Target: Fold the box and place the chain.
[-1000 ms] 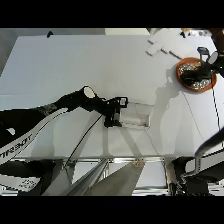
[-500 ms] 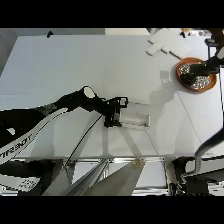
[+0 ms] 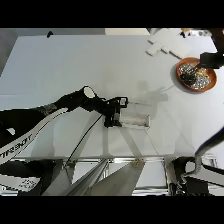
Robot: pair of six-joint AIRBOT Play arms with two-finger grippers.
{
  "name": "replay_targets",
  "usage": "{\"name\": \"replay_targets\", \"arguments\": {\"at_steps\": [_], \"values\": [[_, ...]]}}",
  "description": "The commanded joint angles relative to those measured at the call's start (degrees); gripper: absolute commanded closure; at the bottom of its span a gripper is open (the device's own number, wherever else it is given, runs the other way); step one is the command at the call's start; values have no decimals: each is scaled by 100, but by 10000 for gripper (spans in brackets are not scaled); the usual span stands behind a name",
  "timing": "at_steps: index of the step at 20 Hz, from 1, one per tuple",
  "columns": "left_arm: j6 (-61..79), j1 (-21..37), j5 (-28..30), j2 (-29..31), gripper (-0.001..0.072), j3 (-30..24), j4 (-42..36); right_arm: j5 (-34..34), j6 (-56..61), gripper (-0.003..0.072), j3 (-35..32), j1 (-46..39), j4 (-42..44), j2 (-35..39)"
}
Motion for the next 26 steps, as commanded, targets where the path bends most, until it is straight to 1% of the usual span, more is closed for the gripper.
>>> {"name": "replay_targets", "arguments": {"at_steps": [1,2,5,10,13,16,18,20,23,25,26], "values": [[2,0,0,2,539,2,2,909,-146,667,-9,238,466,640],[2,0,0,2,539,0,4,1051,-146,667,-11,341,468,828],[2,0,0,2,539,0,2,1180,-66,667,-96,706,494,1416],[2,0,2,2,539,0,2,1355,291,666,-479,1580,721,2358],[2,0,-2,2,539,0,2,1325,538,666,-772,2225,719,2752],[2,0,0,2,539,2,2,1255,813,666,-1084,2894,719,2896],[2,0,0,2,539,0,2,1071,984,666,-1353,3451,713,2903],[2,0,2,2,539,0,2,691,1145,666,-1720,4044,678,2903],[2,0,0,2,539,2,4,-271,1523,666,-2398,4798,236,2903],[2,0,0,2,539,0,2,-868,1762,666,-2863,5036,-76,2900],[2,0,0,2,539,2,2,-1049,1864,666,-3075,5047,-107,2876]]}}
